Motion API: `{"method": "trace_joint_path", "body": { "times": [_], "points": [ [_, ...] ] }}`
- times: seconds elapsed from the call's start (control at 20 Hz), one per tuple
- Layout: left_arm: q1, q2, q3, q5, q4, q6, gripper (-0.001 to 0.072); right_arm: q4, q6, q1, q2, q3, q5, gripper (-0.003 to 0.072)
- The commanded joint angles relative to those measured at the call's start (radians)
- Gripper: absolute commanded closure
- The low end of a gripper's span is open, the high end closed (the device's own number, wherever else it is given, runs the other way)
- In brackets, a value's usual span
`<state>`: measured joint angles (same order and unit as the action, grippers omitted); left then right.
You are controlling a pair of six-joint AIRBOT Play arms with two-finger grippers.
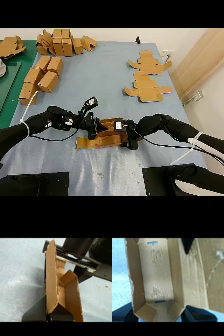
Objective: Fold the box.
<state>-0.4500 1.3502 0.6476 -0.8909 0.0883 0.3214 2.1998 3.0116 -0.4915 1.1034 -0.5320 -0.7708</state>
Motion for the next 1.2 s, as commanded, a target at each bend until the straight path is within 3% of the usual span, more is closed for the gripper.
{"method": "trace_joint_path", "body": {
  "times": [0.0,0.6,0.75,1.15],
  "points": [
    [0.001,0.0,-0.001,0.0,0.0,0.0,0.0698,0.013,-0.001,-0.001,0.001,0.0,0.021,-0.0034],
    [0.001,0.0,-0.001,0.0,0.0,0.0,0.0698,0.023,-0.001,-0.002,0.028,0.0,0.018,-0.0032],
    [0.001,0.0,-0.001,0.0,0.0,0.0,0.0698,0.023,-0.001,-0.002,0.027,0.0,0.009,0.0087],
    [0.001,0.0,-0.001,0.0,0.0,0.0,0.0698,0.018,-0.001,-0.002,0.027,0.0,0.01,0.0089]
  ]
}}
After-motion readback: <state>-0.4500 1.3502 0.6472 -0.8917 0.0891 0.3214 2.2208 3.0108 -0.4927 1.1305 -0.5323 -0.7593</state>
